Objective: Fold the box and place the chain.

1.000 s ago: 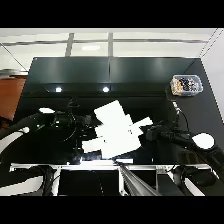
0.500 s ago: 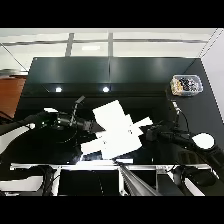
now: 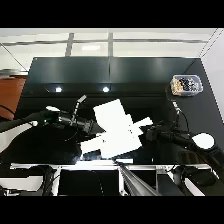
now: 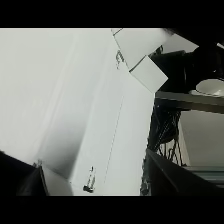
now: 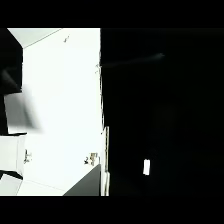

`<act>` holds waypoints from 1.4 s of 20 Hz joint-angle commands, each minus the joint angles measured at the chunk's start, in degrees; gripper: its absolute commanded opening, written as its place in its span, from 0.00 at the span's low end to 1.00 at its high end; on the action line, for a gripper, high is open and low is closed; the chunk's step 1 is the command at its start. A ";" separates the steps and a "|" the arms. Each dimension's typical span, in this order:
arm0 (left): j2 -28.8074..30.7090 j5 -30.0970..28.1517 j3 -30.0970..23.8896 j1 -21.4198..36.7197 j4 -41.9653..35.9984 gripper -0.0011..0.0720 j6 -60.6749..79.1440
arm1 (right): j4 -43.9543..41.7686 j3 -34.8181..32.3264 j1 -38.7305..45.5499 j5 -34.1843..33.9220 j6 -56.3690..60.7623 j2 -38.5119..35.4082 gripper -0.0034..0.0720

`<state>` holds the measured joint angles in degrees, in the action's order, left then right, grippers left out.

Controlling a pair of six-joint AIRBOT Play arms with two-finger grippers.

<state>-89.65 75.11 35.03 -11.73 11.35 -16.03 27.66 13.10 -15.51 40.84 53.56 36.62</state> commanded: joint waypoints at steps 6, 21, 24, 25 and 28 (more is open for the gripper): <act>-1.03 2.03 6.56 -0.17 9.20 0.55 -0.87 | 0.50 -0.04 -0.02 0.17 0.04 -0.07 0.08; -1.75 2.32 6.56 -0.37 9.18 0.05 0.92 | 14.88 2.19 4.74 0.79 3.21 -0.09 0.98; 2.14 0.48 6.56 -1.57 11.28 0.05 3.50 | 26.38 10.32 14.27 9.03 7.76 -0.09 0.98; 4.83 -2.71 6.47 -2.80 13.70 0.05 4.31 | 28.79 13.53 17.46 12.17 7.74 -0.09 0.98; 15.65 -17.25 5.22 -9.79 20.00 0.04 4.92 | 33.70 19.32 23.80 16.33 5.95 -0.09 0.98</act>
